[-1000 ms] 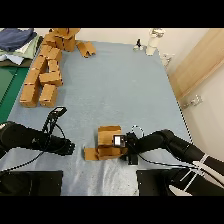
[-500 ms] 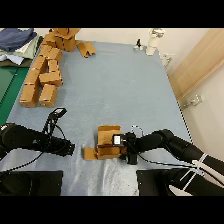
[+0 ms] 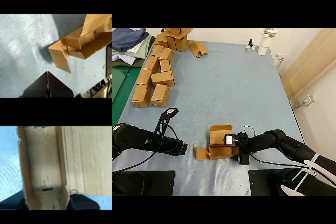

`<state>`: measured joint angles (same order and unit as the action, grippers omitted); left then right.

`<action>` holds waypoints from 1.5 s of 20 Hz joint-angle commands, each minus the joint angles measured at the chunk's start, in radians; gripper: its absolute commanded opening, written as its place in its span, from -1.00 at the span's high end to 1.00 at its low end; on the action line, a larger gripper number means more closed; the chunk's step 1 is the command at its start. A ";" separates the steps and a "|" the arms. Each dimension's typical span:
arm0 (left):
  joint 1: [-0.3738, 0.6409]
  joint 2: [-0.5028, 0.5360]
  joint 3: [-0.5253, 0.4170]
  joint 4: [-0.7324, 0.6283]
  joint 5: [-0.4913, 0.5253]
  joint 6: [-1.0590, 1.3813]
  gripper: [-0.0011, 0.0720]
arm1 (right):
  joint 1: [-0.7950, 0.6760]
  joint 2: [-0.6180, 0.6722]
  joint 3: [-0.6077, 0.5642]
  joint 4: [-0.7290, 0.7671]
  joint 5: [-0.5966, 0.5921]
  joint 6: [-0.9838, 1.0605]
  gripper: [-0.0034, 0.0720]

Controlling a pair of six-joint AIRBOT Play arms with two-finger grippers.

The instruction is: Fold the box.

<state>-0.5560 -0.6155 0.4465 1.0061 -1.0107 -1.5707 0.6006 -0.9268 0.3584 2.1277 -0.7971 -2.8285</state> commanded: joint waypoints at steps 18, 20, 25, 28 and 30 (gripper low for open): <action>0.001 0.000 -0.003 -0.003 0.023 0.000 0.94 | 0.006 0.000 0.000 0.000 0.018 0.000 -0.42; 0.001 0.000 -0.021 -0.007 0.040 -0.001 0.94 | 0.006 0.000 0.000 0.000 0.018 0.000 -0.42; 0.003 -0.005 -0.111 -0.014 0.090 -0.212 0.93 | 0.006 0.000 0.000 0.001 0.018 0.000 -0.42; 0.000 -0.055 -0.150 -0.055 0.142 -0.323 0.94 | 0.006 0.000 0.000 0.001 0.018 0.000 -0.42; -0.026 -0.111 -0.156 -0.106 0.174 -0.300 0.94 | 0.006 0.000 0.000 0.002 0.018 0.000 -0.42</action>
